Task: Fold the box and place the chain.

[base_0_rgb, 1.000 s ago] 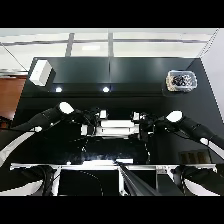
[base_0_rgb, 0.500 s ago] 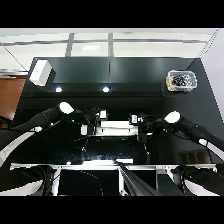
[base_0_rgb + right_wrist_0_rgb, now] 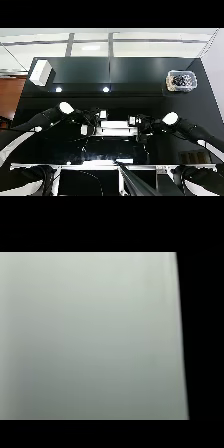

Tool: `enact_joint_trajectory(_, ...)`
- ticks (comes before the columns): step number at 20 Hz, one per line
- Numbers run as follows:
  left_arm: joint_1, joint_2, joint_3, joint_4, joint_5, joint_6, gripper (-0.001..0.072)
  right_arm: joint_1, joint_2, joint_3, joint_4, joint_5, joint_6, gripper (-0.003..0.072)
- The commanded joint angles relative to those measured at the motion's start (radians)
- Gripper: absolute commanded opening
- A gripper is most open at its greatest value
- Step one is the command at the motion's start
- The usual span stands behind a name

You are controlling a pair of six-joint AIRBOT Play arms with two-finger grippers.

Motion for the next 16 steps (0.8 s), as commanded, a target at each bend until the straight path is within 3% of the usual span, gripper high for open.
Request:
enact_joint_trajectory(1, 0.0, -0.001, 0.0, 0.0, 0.0, 0.0, 0.0029, 0.002, 0.0, 0.001, -0.003, -0.005, 0.003, 0.067)
enact_joint_trajectory(16, 0.0, -0.001, 0.0, 0.0, 0.001, 0.0, 0.0029, 0.01, -0.001, 0.001, -0.005, -0.034, 0.026, 0.067)
